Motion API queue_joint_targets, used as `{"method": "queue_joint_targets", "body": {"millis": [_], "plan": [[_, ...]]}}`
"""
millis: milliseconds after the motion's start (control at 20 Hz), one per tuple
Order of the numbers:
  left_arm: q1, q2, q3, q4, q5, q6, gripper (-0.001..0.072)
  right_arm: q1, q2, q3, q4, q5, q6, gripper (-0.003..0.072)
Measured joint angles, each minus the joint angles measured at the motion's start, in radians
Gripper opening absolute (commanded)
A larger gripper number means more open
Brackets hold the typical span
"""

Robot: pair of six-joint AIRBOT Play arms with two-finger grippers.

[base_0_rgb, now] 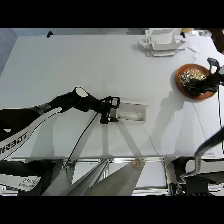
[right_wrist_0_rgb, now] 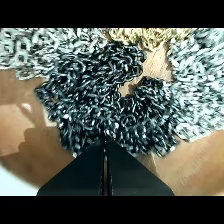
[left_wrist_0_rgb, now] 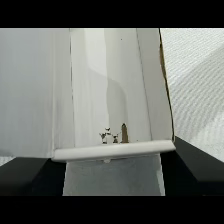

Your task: Fold the box and place the chain.

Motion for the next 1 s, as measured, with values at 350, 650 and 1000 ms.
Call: {"method": "queue_joint_targets", "body": {"millis": [350,650,1000], "plan": [[0.0,0.0,0.0,0.0,0.0,0.0,0.0206,0.0,0.223,0.0,0.028,0.072,-0.076,0.0014],[0.0,0.0,0.0,0.0,0.0,0.0,0.0206,0.0,0.477,0.0,0.235,0.219,-0.145,0.0014],[0.0,0.0,0.0,0.0,0.0,0.0,0.0206,0.008,0.772,0.0,0.433,0.393,-0.192,0.0014]]}}
